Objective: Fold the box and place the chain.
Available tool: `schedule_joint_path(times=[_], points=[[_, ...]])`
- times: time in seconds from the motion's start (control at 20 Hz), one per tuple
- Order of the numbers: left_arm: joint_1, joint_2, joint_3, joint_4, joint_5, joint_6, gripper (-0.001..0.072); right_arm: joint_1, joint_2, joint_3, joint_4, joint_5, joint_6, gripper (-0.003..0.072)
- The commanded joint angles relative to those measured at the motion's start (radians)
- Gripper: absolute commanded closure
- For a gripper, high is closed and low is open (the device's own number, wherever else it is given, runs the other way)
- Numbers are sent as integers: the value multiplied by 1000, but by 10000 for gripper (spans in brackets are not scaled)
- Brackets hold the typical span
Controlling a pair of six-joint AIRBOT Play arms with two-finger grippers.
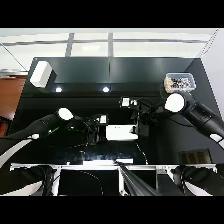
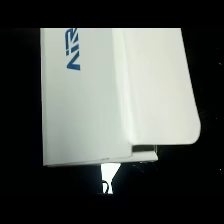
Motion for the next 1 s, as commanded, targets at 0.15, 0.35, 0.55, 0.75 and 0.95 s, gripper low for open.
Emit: schedule_joint_path(times=[0.15,0.35,0.55,0.75,0.95], points=[[0,-1,1,0,0,0,313,51,11,-19,-4,17,-16,6],[0,-1,1,0,-1,0,313,51,11,-19,-7,63,-15,6],[0,-1,1,0,-1,0,313,50,11,-19,-37,0,0,6],[0,-1,1,0,-1,0,313,50,11,-19,-35,-18,0,28],[0,-1,1,0,-1,0,313,50,11,-19,-34,-14,0,337]])
